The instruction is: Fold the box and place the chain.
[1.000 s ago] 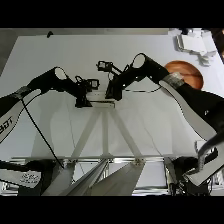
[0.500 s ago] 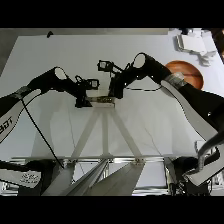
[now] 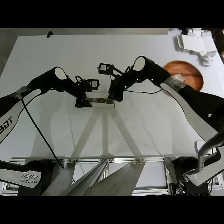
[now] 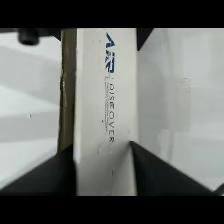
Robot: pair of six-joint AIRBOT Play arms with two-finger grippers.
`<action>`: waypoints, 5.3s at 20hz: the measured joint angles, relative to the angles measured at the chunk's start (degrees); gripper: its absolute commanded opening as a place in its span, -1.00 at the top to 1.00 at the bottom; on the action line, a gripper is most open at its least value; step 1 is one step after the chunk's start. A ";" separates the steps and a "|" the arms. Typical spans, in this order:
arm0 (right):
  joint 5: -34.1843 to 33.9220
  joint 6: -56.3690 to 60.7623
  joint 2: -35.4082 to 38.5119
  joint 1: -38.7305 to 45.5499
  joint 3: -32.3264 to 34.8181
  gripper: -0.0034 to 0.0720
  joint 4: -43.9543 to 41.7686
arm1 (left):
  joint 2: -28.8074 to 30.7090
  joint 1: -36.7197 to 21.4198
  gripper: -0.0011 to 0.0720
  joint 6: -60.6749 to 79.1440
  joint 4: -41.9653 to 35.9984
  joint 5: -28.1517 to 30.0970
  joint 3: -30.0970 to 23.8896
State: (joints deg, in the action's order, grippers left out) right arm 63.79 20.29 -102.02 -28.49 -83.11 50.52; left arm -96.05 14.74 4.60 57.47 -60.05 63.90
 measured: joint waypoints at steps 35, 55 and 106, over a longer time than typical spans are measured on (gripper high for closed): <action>-9.29 -4.94 3.08 -2.47 1.22 0.35 -6.62 | 0.00 0.00 0.92 -0.11 -0.07 0.00 0.00; -12.87 -5.35 3.85 -4.42 6.95 -0.50 -2.75 | 0.00 0.00 0.92 -0.13 -0.07 0.00 0.00; -4.92 51.76 16.59 12.85 9.11 0.88 29.51 | -0.02 0.09 0.93 0.09 -7.96 -3.50 -0.09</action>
State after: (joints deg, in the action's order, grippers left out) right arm 58.87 72.05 -85.43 -15.64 -74.00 80.03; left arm -96.07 14.83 4.69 49.52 -63.55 63.81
